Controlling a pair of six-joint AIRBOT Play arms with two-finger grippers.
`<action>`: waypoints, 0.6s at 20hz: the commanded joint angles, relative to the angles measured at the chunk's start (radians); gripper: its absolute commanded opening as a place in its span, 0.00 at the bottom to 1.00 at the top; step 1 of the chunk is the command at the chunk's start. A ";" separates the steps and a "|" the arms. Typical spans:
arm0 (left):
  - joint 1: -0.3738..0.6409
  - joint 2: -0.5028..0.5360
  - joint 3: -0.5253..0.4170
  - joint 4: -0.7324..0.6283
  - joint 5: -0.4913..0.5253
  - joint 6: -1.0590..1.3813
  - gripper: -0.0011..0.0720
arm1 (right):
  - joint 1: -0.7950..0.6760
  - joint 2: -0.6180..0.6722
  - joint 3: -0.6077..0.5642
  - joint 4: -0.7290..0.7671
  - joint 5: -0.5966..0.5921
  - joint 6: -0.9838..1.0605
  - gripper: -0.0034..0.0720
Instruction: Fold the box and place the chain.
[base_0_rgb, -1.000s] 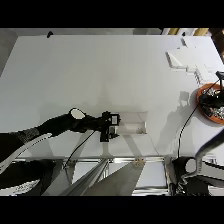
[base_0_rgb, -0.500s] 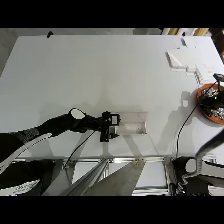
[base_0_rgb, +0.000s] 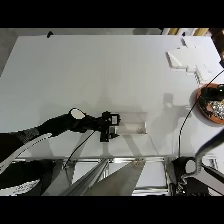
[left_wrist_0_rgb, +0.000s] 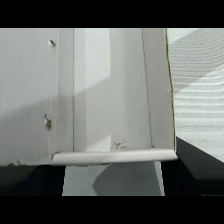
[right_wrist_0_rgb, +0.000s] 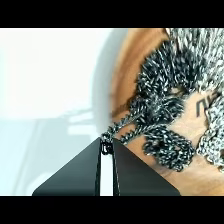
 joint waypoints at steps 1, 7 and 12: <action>0.000 0.001 0.000 0.000 0.000 0.000 0.39 | 0.068 0.163 0.000 0.061 0.053 0.000 0.07; 0.000 0.001 0.000 0.000 0.000 0.000 0.39 | 0.210 0.458 0.000 0.214 0.240 -0.027 0.07; 0.000 0.001 0.000 0.000 0.000 0.000 0.39 | 0.394 0.682 0.000 0.277 0.362 -0.030 0.07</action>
